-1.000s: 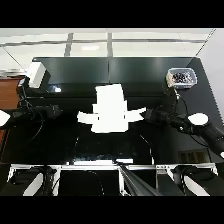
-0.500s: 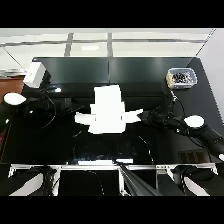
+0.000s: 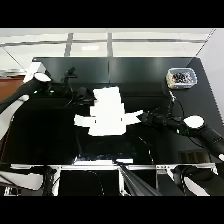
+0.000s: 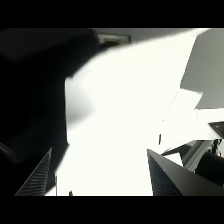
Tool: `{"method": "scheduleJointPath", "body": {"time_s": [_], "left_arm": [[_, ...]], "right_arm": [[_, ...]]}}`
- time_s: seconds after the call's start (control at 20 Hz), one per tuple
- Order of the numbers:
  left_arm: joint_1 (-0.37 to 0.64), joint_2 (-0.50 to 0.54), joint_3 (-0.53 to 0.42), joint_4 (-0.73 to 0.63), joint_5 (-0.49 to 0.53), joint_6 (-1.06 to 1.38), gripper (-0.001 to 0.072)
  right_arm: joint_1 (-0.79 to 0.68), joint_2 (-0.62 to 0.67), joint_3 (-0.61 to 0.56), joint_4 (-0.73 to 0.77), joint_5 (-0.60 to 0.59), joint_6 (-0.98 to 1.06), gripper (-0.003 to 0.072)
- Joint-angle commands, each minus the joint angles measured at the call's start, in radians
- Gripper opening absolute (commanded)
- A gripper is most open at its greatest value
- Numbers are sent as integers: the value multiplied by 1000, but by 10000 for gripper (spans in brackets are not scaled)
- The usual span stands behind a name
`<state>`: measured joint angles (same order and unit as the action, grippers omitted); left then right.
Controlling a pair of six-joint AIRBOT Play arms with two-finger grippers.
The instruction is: Fold the box and place the chain.
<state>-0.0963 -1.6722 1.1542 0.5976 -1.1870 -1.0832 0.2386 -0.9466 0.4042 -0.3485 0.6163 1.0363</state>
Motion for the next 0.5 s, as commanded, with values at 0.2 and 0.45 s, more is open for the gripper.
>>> {"method": "scheduleJointPath", "body": {"time_s": [0.2, 0.45], "left_arm": [[-53, -249, 242, -13, -374, 53, 703], [-72, -259, 254, -11, -509, 336, 332]], "right_arm": [[1, 1, 0, -11, 7, 0, 13], [1, 1, 0, -11, 8, 0, 14]]}}
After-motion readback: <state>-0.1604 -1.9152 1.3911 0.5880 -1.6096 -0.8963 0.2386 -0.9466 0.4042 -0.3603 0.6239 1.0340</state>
